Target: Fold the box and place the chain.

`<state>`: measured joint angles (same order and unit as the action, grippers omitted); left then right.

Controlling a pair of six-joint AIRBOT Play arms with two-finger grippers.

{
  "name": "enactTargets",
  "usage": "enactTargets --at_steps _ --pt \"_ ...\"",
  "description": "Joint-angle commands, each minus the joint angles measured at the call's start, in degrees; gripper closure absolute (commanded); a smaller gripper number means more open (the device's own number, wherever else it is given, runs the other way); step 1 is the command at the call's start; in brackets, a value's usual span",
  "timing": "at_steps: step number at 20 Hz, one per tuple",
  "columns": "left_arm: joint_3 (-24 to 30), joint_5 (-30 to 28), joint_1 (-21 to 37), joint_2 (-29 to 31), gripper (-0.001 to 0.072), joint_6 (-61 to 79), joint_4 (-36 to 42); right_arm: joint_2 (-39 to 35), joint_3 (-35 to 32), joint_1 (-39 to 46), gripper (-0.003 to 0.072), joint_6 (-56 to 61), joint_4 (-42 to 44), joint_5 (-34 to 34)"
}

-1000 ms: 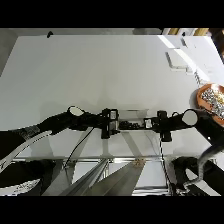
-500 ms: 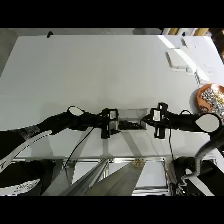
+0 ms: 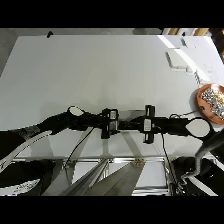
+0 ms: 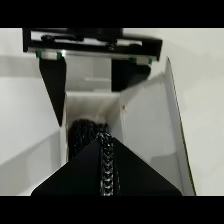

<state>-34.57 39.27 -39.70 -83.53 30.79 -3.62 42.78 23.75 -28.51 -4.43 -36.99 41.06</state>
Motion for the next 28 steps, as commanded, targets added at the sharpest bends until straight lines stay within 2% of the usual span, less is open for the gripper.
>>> enactTargets --at_steps 1,2,3,5,7,9,12,15,18,21,28 --pt "-0.02 0.04 -0.04 0.02 0.0504 0.02 -0.02 3.85 0.04 -5.81 0.0667 -0.98 1.07 -8.13" --pt "-0.02 0.20 -0.02 0.02 0.0504 0.00 -0.02 4.83 0.04 -5.68 0.0666 -0.94 1.03 -8.39" --pt "-0.02 0.15 -0.02 0.02 0.0504 0.02 -0.02 5.53 0.04 -5.33 0.0633 -0.90 1.05 -8.46" --pt "-0.02 0.17 -0.02 0.02 0.0505 0.02 -0.02 5.44 0.22 -4.66 0.0443 -0.22 1.07 -8.59" --pt "-0.02 0.20 -0.02 0.02 0.0504 0.02 -0.02 4.46 1.49 -1.64 0.0441 -0.33 0.98 -4.20" --pt "-0.02 0.17 -0.02 0.02 0.0504 0.02 -0.04 2.97 3.85 4.07 0.0443 -0.33 -0.98 3.45" --pt "-0.02 0.20 -0.02 0.02 0.0504 0.02 -0.02 0.07 5.64 12.83 0.0449 -0.33 -9.29 12.17" --pt "-0.02 0.20 -0.02 0.02 0.0504 0.02 -0.02 0.17 5.57 18.69 0.0449 -0.31 -23.63 17.29" --pt "-0.02 0.20 -0.02 0.02 0.0504 0.02 -0.04 2.16 4.31 22.88 0.0449 -0.37 -31.85 16.92" --pt "-0.02 0.20 -0.02 0.02 0.0504 0.02 -0.02 6.19 3.19 25.44 0.0449 -0.35 -33.14 13.31" --pt "-0.02 0.20 -0.02 0.02 0.0504 0.00 -0.02 14.75 3.15 25.42 0.0469 -0.59 -33.48 8.35"
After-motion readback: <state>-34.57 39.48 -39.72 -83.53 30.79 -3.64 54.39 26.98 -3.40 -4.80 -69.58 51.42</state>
